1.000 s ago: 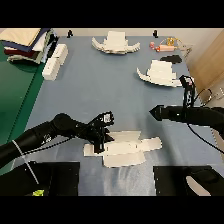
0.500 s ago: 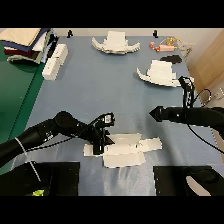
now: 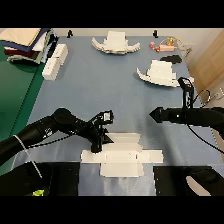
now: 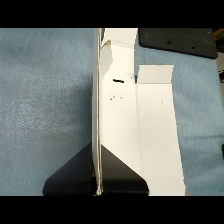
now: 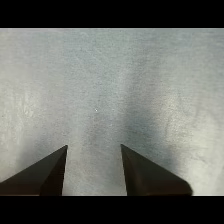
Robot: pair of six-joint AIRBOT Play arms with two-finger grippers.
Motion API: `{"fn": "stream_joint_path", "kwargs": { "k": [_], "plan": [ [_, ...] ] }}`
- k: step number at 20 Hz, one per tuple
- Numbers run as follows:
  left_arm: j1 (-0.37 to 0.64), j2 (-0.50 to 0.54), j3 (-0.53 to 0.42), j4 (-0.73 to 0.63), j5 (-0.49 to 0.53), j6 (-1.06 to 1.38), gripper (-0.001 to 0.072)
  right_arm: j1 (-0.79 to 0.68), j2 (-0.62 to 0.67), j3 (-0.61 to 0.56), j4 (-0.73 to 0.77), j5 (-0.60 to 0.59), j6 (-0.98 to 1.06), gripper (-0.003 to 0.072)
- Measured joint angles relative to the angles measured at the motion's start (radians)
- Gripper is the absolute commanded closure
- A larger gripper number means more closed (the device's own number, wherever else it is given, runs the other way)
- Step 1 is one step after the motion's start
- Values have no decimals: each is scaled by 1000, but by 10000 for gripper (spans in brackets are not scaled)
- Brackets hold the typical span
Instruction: Fold the box.
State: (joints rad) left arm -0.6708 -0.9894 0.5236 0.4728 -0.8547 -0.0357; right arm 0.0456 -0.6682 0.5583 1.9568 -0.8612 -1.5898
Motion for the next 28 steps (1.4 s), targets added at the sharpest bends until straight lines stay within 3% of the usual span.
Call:
{"fn": "stream_joint_path", "kwargs": {
  "k": [11, 15, 23, 28],
  "plan": [
    [4, 32, 63, -3, 159, 132, 695, 0, 0, 0, -1, 0, 0, 173],
    [0, 35, 38, -3, 193, 162, 695, 0, 0, 0, -3, 4, 0, 173],
    [-117, 35, -39, -6, 354, 205, 694, 0, 0, 0, -5, 19, 0, 173],
    [-141, 36, -69, -11, 397, 211, 694, 0, 0, 0, -5, 23, -1, 173]
  ]
}}
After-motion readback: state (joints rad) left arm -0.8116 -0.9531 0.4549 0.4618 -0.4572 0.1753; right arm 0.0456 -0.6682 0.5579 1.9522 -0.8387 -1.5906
